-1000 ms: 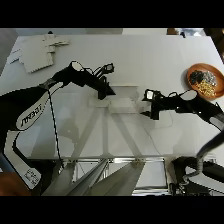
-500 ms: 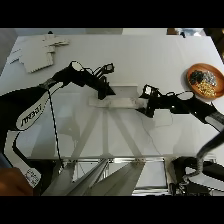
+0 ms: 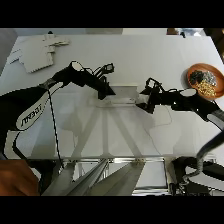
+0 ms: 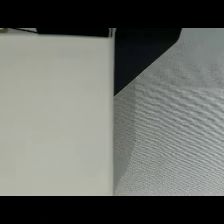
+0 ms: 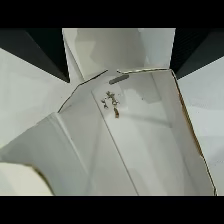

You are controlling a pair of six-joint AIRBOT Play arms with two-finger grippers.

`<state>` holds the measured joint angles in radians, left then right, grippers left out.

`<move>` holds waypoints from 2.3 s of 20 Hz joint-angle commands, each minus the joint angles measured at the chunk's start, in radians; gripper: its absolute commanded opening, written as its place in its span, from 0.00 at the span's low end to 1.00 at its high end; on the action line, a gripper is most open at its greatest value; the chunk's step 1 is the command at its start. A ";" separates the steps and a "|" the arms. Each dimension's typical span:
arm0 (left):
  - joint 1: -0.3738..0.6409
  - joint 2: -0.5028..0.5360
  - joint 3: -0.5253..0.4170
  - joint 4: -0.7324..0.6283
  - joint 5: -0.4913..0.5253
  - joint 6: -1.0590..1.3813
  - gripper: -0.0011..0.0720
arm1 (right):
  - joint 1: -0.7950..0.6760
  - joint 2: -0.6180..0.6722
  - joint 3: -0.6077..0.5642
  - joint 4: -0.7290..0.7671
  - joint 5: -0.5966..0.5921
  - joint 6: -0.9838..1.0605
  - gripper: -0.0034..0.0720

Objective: Fold the box and place the chain.

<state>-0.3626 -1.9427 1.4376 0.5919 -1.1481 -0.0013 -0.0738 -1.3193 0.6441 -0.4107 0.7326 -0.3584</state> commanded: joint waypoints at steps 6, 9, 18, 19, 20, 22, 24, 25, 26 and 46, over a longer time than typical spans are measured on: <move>0.000 -0.001 0.000 0.000 0.000 0.000 0.03 | -0.008 -0.050 0.048 -0.038 0.018 0.006 0.96; 0.000 -0.001 0.000 0.001 0.000 0.000 0.03 | -0.004 -0.081 0.083 -0.037 0.058 0.006 0.96; 0.000 -0.001 0.000 0.000 0.000 0.000 0.03 | -0.005 -0.082 0.102 -0.082 0.040 0.017 0.96; 0.000 -0.001 0.000 0.000 0.000 0.000 0.03 | -0.005 -0.082 0.102 -0.082 0.047 0.017 0.96; 0.000 -0.001 0.000 0.000 0.000 0.000 0.03 | -0.005 -0.082 0.102 -0.084 0.056 0.016 0.96; 0.000 -0.001 0.000 0.000 0.000 0.000 0.03 | -0.005 -0.082 0.102 -0.090 0.065 0.016 0.96; 0.000 -0.001 0.000 0.000 0.000 0.000 0.03 | -0.008 -0.082 0.110 -0.090 0.079 0.015 0.96; 0.000 -0.001 0.000 0.000 0.000 0.000 0.03 | -0.014 -0.082 0.118 -0.092 0.102 0.018 0.96; 0.000 -0.001 0.000 0.000 0.000 0.000 0.03 | -0.023 -0.082 0.124 -0.090 0.124 0.018 0.96; 0.000 -0.001 0.000 0.000 0.000 0.000 0.03 | -0.039 -0.245 0.276 -0.134 0.266 0.021 0.96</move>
<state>-0.3626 -1.9427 1.4376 0.5919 -1.1484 -0.0013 -0.1120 -1.5383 0.9024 -0.5308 0.9791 -0.3378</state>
